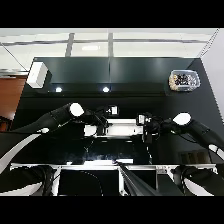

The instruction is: Fold the box and place the chain.

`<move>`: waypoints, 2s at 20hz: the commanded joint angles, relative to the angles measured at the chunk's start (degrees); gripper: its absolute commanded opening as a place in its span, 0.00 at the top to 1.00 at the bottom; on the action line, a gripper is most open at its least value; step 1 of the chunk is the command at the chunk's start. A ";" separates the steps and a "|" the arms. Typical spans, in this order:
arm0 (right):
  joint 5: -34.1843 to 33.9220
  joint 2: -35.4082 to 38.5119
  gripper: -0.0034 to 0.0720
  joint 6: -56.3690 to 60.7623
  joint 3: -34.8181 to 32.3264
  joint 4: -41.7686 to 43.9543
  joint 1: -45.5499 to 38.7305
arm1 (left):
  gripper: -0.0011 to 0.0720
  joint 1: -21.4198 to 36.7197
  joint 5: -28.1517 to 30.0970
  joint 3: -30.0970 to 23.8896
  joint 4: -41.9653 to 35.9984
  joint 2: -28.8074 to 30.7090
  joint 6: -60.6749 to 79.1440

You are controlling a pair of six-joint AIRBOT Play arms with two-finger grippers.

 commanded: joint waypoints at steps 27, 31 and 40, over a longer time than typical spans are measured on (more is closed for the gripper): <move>-3.34 -3.78 0.11 0.26 -0.02 -1.40 2.62 | 0.95 -0.02 -0.17 0.04 -0.07 0.04 -0.02; -3.32 -3.78 0.38 0.31 -0.02 -1.55 2.62 | 0.95 -0.02 -0.20 0.04 -0.07 0.04 -0.02; -3.21 -3.78 0.38 0.31 -0.02 -1.70 2.62 | 0.04 1.51 -5.11 2.12 5.05 5.60 -8.79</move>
